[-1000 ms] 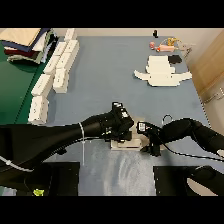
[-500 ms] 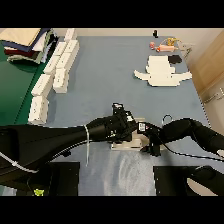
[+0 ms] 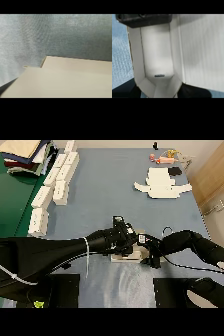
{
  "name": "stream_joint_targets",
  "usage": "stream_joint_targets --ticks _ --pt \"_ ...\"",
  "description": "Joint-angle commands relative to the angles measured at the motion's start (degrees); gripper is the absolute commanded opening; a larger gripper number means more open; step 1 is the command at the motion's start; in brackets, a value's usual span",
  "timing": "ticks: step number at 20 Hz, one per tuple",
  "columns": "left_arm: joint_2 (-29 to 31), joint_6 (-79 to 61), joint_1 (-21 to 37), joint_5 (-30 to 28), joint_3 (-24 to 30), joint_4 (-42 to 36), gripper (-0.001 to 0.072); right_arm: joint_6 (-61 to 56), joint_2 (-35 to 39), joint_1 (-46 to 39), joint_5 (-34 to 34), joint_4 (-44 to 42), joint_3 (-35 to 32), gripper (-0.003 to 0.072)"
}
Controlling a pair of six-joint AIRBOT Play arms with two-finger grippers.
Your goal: Fold the box.
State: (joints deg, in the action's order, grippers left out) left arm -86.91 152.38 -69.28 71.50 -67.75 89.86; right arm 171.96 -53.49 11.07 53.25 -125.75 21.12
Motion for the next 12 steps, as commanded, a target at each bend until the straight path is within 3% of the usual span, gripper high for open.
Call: stream_joint_targets --ticks 1,9,10,11,12 --pt "1.1 0.0 0.1 0.7 -0.2 -0.9 0.0625 0.0 0.0 0.0 0.0 0.0 0.0 0.0511" --pt "15.8 -7.6 6.4 11.3 -1.4 -1.1 0.0594 0.0 0.0 0.0 0.0 0.0 0.0 0.0512" --pt "17.1 -8.7 7.6 13.6 -1.3 -0.9 0.0395 0.0 0.0 0.0 0.0 0.0 0.0 0.0512" --pt "18.2 -11.7 9.1 15.7 -1.3 -0.8 0.0014 0.0 0.0 0.0 0.0 0.0 0.0 0.0512" --pt "18.9 -15.7 10.3 16.9 -1.3 -0.8 0.0014 0.0 0.0 0.0 0.0 0.0 0.0 0.0512"
